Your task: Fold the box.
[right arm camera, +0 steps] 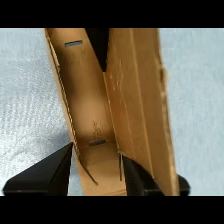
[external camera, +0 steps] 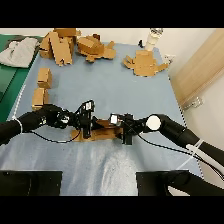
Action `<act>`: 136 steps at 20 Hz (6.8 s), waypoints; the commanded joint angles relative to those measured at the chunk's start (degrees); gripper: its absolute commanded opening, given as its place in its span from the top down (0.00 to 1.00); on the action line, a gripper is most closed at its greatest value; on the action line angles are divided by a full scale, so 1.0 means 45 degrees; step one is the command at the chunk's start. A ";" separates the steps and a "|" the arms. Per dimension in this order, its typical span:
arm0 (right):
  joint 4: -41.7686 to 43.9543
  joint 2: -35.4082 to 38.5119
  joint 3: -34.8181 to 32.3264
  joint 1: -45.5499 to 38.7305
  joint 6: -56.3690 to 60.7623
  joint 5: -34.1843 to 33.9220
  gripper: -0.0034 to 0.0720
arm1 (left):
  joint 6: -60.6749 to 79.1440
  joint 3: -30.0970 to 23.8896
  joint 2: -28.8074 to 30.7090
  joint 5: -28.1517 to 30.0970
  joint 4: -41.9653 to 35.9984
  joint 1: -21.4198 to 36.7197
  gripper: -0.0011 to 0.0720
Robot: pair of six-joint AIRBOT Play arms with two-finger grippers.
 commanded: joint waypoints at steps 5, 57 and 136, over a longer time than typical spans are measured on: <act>0.0797 -0.1617 0.0748 -0.0044 -0.1205 0.1171 0.31 | 0.0000 0.0005 -0.0010 -0.0044 -0.0019 -0.0010 0.97; 0.4235 -0.2569 0.0432 -0.2176 -0.5518 0.1768 0.21 | -0.0316 0.0010 -0.0005 -0.0049 -0.1214 0.0019 0.97; 0.3026 -0.2093 0.0432 -0.1797 -0.4231 0.2059 0.16 | -0.1943 0.0010 0.0427 0.0753 -0.0364 -0.0010 0.97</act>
